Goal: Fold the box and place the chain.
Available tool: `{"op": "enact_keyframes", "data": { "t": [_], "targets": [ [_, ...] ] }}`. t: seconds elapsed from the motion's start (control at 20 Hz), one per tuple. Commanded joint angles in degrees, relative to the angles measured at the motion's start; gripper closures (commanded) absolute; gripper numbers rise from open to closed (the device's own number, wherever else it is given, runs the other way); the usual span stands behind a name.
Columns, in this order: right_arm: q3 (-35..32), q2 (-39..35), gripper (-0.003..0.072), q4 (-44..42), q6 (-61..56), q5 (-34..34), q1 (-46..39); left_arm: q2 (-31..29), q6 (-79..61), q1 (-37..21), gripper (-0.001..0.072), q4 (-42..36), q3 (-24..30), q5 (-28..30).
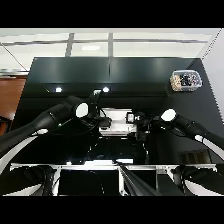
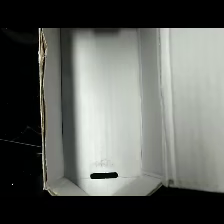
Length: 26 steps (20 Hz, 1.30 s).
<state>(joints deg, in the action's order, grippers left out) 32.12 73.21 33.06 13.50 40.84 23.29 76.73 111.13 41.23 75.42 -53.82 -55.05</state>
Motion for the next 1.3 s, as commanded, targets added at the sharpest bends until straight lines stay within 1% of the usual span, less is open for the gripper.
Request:
{"op": "enact_keyframes", "data": {
  "t": [0.0, 0.1, 0.2, 0.25, 0.5, 0.65, 0.75, 0.9, 1.1, 1.25],
  "targets": [
    [-0.02, 0.02, 0.0603, 0.00, 0.00, 0.02, 0.04, 0.15, 3.91, 1.25, 0.0207, 2.27, -0.63, -1.33],
    [-0.02, 0.02, 0.0603, 0.00, 0.00, 0.02, 0.04, 0.15, 3.91, 1.27, 0.0218, 1.44, -1.42, -1.75],
    [-0.02, 0.02, 0.0603, 0.00, 0.00, 0.02, 0.04, 0.15, 3.91, 1.29, 0.0306, 0.94, -2.05, -1.70],
    [-0.02, 0.02, 0.0603, 0.00, 0.00, 0.02, 0.04, 0.15, 3.91, 1.44, 0.0314, 0.74, -2.23, -1.44],
    [-0.02, 0.02, 0.0603, 0.00, 0.00, 0.02, 0.04, 0.20, 6.54, 3.69, 0.0314, 1.42, -2.47, -0.55],
    [-0.02, 0.02, 0.0603, 0.00, 0.00, 0.02, 0.04, 0.24, 11.34, 4.35, 0.0314, 6.78, -2.47, -2.25],
    [-0.02, 0.02, 0.0603, 0.00, 0.00, 0.02, 0.04, 0.66, 12.15, 4.35, 0.0314, 8.04, -2.47, -3.13],
    [-0.02, 0.02, 0.0603, 0.00, 0.00, 0.02, 0.04, 2.54, 12.39, 4.37, 0.0314, 7.93, -2.89, -4.17],
    [-0.02, 0.02, 0.0603, 0.00, 0.00, 0.02, 0.04, 5.81, 12.68, 4.35, 0.0314, 8.13, -5.57, -5.70],
    [-0.02, 0.02, 0.0603, 0.00, 0.00, 0.02, 0.04, 6.95, 14.49, 4.35, 0.0314, 8.59, -6.19, -5.99]
  ]
}}
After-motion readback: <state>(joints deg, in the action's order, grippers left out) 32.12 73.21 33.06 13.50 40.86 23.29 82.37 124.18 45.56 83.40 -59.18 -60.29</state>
